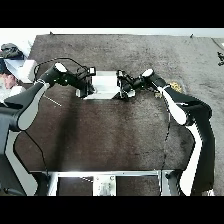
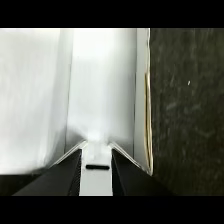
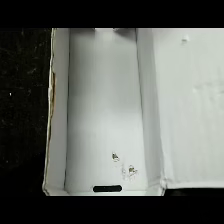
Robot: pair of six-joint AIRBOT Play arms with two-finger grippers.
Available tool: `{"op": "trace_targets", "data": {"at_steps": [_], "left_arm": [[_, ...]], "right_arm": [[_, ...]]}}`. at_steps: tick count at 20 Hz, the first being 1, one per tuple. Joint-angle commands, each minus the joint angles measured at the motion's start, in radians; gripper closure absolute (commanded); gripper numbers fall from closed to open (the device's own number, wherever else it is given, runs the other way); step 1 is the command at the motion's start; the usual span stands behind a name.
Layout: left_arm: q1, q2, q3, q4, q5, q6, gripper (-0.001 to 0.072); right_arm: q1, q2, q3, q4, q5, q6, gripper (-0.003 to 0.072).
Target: Fold the box and place the chain.
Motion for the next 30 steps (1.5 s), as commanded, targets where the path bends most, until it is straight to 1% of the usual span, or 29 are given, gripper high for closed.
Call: {"op": "trace_targets", "data": {"at_steps": [1, 5, 9, 10, 11, 18, 19, 20, 21, 22, 23, 25, 26, 27, 28, 30], "left_arm": [[-0.001, -0.015, 0.0, -0.045, -0.023, 0.004, 0.0505], [-0.001, -0.029, 0.0, -0.075, -0.028, 0.012, 0.0505], [-0.001, -0.029, 0.0, -0.072, -0.029, 0.027, 0.0496], [-0.001, -0.029, 0.0, -0.071, -0.029, 0.027, 0.0344], [-0.001, -0.029, 0.0, -0.071, -0.028, 0.015, 0.0231], [0.0, -0.029, 0.0, -0.071, -0.026, 0.0, 0.0229], [0.0, -0.029, 0.0, -0.071, -0.029, 0.0, 0.0181], [0.0, -0.029, 0.0, -0.071, -0.027, -0.002, 0.0077], [0.0, -0.029, 0.0, -0.071, -0.024, -0.012, 0.0046], [0.0, -0.029, 0.0, -0.071, -0.024, -0.018, 0.0048], [0.0, -0.029, 0.0, -0.07, -0.026, -0.018, 0.015], [0.0, -0.029, 0.0, -0.068, -0.026, -0.021, 0.0469], [0.002, -0.029, 0.0, -0.056, -0.027, -0.025, 0.0608], [0.007, -0.029, 0.0, -0.045, -0.029, -0.029, 0.0628], [0.016, -0.029, 0.0, -0.042, -0.047, -0.029, 0.0696], [0.039, -0.025, 0.0, -0.044, -0.084, -0.029, 0.0698]], "right_arm": [[0.001, 0.0, 0.0, 0.0, 0.0, 0.0, 0.035], [0.001, 0.0, 0.0, 0.0, 0.0, 0.0, 0.035], [0.001, 0.0, 0.0, 0.0, 0.0, 0.0, 0.035], [0.001, 0.0, 0.0, 0.0, 0.0, 0.0, 0.035], [0.001, 0.0, 0.0, 0.0, 0.0, 0.0, 0.035], [0.001, 0.0, 0.0, 0.0, 0.0, 0.0, 0.035], [0.001, 0.0, 0.0, 0.0, 0.0, 0.0, 0.035], [0.001, 0.0, 0.0, 0.0, 0.0, 0.0, 0.035], [0.001, 0.0, 0.0, 0.0, 0.0, 0.0, 0.035], [0.001, 0.0, 0.0, 0.0, 0.0, 0.0, 0.035], [0.001, 0.0, 0.0, 0.0, 0.0, 0.0, 0.035], [0.001, 0.0, 0.0, 0.0, 0.0, 0.0, 0.035], [0.001, 0.0, 0.0, 0.0, 0.0, 0.0, 0.035], [0.001, 0.0, 0.0, 0.0, 0.0, 0.0, 0.0349], [0.001, 0.0, 0.0, 0.0, 0.0, 0.0, 0.035], [0.001, 0.0, 0.0, 0.0, 0.0, 0.0, 0.035]]}}
